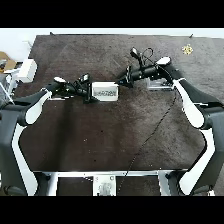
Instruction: Fold the box and place the chain.
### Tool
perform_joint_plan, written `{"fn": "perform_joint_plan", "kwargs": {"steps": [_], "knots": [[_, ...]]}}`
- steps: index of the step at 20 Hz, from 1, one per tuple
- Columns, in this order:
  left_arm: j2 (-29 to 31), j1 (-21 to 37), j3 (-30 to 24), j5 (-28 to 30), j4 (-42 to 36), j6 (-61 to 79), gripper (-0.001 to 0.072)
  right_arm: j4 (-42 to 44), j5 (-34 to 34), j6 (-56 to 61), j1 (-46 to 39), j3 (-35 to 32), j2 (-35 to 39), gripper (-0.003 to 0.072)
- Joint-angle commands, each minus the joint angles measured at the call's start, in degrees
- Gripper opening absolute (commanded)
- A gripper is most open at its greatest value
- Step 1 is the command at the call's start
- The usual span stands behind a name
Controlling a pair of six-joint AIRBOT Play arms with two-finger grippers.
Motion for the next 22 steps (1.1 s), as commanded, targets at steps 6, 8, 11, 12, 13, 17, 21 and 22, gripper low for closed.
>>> {"fn": "perform_joint_plan", "kwargs": {"steps": [6,8,11,12,13,17,21,22], "knots": [[0.0,0.04,0.02,0.0,0.0,0.0,0.0223,-3.28,-1.14,-6.34,4.04,0.02,0.04,0.0399],[0.0,0.04,0.02,0.0,0.0,0.0,0.0223,-3.76,-1.36,-6.51,4.72,0.02,0.04,0.0399],[0.0,0.04,0.02,0.02,0.0,-0.02,0.0223,-4.7,-3.06,-6.51,5.97,-0.09,0.02,0.0399],[0.0,0.04,0.02,0.0,0.0,-0.02,0.0223,-5.16,-3.13,-6.49,6.47,-0.11,-0.13,0.0399],[0.0,0.04,0.02,0.0,0.0,-0.02,0.0223,-5.49,-3.15,-6.49,6.88,-0.13,-0.37,0.0399],[0.0,0.04,0.02,0.0,0.0,-0.02,0.0223,-7.41,-7.96,-6.45,7.8,-0.24,-0.79,0.0399],[0.0,0.04,0.02,-0.02,0.0,-0.02,0.0223,-7.58,-11.5,-6.51,7.8,-0.2,-0.57,0.0398],[0.0,0.04,0.02,-0.02,0.0,-0.02,0.0223,-7.58,-11.58,-6.51,7.8,-0.2,-0.22,0.0398]]}}
